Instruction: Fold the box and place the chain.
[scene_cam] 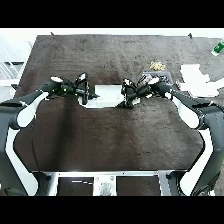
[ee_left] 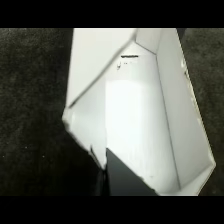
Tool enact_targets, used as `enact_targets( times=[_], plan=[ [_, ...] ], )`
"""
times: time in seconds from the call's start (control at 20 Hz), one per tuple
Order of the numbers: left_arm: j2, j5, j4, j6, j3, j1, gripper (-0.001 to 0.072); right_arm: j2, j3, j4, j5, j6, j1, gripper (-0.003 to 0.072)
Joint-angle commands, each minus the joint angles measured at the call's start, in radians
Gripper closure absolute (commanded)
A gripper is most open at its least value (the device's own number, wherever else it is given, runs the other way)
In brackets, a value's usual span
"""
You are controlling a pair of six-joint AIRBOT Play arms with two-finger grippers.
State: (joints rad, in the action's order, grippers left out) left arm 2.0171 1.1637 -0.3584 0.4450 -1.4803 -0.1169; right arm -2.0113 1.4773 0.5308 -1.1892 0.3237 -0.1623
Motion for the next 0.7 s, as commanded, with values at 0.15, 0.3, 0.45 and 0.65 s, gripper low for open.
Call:
enact_targets(
  times=[0.15,0.3,0.45,0.65],
  plan=[
    [0.000,-0.001,0.000,0.000,0.000,0.000,0.0689,0.000,0.001,0.001,-0.001,-0.001,0.000,0.0109],
    [0.000,-0.002,0.000,0.000,0.000,0.000,0.0689,0.000,0.000,0.001,-0.001,-0.001,0.000,0.0109],
    [0.000,-0.002,0.000,0.000,0.000,0.000,0.0689,0.000,0.000,0.001,-0.001,-0.001,0.000,0.0108],
    [0.000,-0.012,0.001,0.017,-0.001,0.000,0.0688,0.000,0.000,0.001,-0.001,-0.001,0.000,0.0108]
  ],
)
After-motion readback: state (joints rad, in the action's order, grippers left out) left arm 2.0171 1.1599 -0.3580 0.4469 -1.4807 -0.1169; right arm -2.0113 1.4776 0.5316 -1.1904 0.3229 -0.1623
